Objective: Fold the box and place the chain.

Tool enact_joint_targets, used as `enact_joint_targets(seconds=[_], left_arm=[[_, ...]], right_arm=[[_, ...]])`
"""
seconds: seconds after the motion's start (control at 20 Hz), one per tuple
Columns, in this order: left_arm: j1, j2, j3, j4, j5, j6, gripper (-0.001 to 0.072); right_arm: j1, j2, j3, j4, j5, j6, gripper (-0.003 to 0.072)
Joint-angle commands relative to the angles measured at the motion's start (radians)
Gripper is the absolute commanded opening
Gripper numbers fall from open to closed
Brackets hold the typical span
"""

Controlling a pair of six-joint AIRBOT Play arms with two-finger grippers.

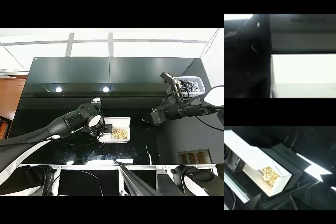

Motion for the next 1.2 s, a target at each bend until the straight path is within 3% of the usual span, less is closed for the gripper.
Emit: enact_joint_targets(seconds=[0.0,0.05,0.2,0.35,0.45,0.55,0.65,0.8,0.9,1.0,1.15], left_arm=[[0.001,0.002,0.001,-0.005,-0.022,-0.026,0.0524],[0.003,0.008,0.01,-0.01,-0.037,-0.022,0.0561],[0.003,0.063,0.039,0.053,-0.101,0.086,0.0561],[0.011,0.204,0.022,0.153,-0.148,0.238,0.0561],[0.06,0.326,-0.026,0.179,-0.149,0.348,0.0561],[0.175,0.445,-0.114,0.154,-0.146,0.46,0.0561],[0.356,0.544,-0.239,0.003,-0.08,0.596,0.0561],[0.625,0.628,-0.447,-0.614,0.092,1.186,0.0561],[0.69,0.62,-0.543,-0.869,0.069,1.674,0.0569],[0.676,0.595,-0.587,-0.902,0.069,1.904,0.0719],[0.603,0.546,-0.588,-0.883,0.084,2.374,0.0719]], right_arm=[[-0.029,0.006,0.002,-0.004,0.029,-0.019,0.044],[-0.029,0.006,0.002,-0.006,0.028,-0.02,0.044],[-0.029,0.006,0.002,-0.008,0.028,-0.031,0.044],[-0.029,0.006,0.002,-0.026,0.027,-0.031,0.044],[-0.029,0.006,0.002,-0.041,0.025,-0.03,0.044],[-0.029,0.006,0.002,-0.041,0.009,-0.03,0.044],[-0.029,0.006,0.002,-0.041,-0.013,-0.03,0.044],[-0.029,0.006,0.002,-0.04,-0.041,-0.025,0.044],[-0.029,0.006,0.002,-0.04,-0.042,-0.025,0.044],[-0.029,0.006,0.002,-0.04,-0.04,-0.025,0.044],[-0.029,0.006,0.002,-0.041,-0.044,-0.018,0.044]])
